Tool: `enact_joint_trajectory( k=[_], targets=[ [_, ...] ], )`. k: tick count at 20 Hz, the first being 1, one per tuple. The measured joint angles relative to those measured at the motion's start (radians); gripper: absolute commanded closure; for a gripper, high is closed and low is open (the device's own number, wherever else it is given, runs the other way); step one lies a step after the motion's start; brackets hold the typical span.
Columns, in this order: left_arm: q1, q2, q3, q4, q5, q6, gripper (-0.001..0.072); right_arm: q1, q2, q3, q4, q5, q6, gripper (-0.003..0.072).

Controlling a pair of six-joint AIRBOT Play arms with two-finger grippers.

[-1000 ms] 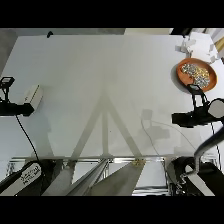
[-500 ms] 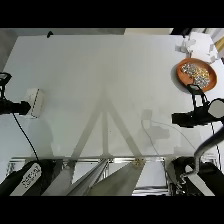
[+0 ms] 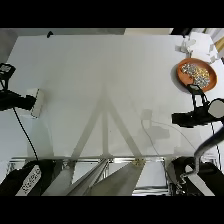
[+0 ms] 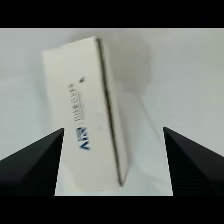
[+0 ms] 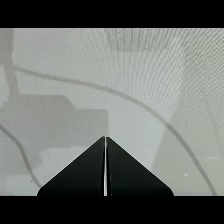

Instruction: Fold the box and place the chain.

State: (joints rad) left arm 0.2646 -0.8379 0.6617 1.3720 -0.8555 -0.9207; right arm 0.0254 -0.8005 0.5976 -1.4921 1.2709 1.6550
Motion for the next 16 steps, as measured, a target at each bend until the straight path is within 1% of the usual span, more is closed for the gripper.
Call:
enact_joint_trajectory(
  k=[5, 10, 16],
  targets=[
    [-0.059, 0.004, 0.0, -0.072, -0.039, -0.006, 0.0017, 0.0, 0.0, 0.0, 0.0, 0.0, 0.0, 0.0672],
    [-0.07, 0.004, 0.0, -0.115, -0.066, -0.007, 0.0017, 0.0, 0.0, 0.0, 0.0, 0.0, 0.0, 0.0672],
    [-0.072, 0.004, 0.0, -0.127, -0.075, -0.007, 0.0017, 0.0, 0.0, 0.0, 0.0, 0.0, 0.0, 0.0672]
  ],
)
